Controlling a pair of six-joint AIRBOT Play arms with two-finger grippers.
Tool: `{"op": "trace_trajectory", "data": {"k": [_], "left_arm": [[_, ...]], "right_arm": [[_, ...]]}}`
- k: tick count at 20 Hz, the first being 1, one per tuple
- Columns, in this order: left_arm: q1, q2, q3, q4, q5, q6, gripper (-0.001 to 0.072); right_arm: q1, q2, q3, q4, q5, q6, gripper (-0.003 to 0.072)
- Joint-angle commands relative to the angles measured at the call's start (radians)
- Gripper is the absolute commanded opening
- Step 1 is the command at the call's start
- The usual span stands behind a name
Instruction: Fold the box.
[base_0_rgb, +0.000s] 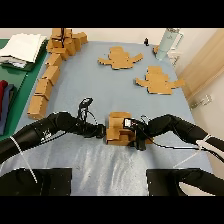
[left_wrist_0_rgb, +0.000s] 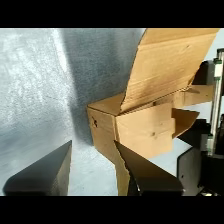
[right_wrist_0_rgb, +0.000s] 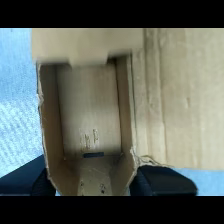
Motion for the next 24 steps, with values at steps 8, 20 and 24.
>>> {"op": "trace_trajectory", "data": {"k": [8, 20, 24], "left_arm": [[0.0, -0.003, 0.001, -0.08, 0.012, 0.061, 0.041], [-0.002, -0.031, 0.001, -0.079, 0.034, 0.063, 0.0421], [-0.059, -0.098, 0.029, -0.067, 0.02, 0.042, 0.0422]], "right_arm": [[0.0, 0.0, 0.001, 0.0, 0.0, 0.0, 0.058], [0.0, 0.0, 0.001, 0.0, 0.0, 0.0, 0.058], [0.0, 0.0, 0.001, 0.0, 0.0, 0.0, 0.058]]}}
